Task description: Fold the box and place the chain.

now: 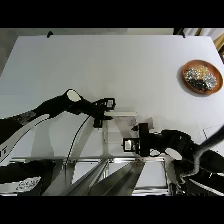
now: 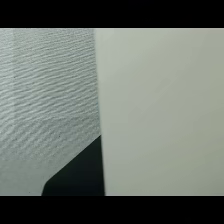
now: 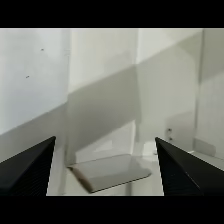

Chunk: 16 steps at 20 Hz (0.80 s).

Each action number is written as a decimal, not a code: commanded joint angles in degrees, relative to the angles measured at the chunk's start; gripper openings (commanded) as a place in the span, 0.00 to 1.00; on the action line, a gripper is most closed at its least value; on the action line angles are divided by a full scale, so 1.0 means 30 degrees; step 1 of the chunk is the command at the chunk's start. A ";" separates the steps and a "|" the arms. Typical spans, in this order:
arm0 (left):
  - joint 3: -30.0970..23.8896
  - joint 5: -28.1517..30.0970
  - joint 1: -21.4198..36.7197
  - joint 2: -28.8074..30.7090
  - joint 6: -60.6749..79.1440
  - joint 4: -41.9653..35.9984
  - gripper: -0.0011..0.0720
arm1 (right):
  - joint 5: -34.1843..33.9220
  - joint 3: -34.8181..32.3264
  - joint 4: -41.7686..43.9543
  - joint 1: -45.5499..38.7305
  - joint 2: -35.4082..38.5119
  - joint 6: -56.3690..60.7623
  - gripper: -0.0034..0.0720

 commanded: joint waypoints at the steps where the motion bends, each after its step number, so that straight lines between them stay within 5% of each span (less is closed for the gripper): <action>1: 0.0007 0.0015 0.0015 0.0007 0.0000 0.0007 0.03 | -0.0568 0.0372 -0.0058 -0.0867 -0.0095 -0.0007 0.97; 16: 0.0007 0.0015 0.0015 0.0007 0.0000 0.0007 0.03 | 0.1690 0.2280 0.0073 -0.3898 -0.0095 0.1144 0.92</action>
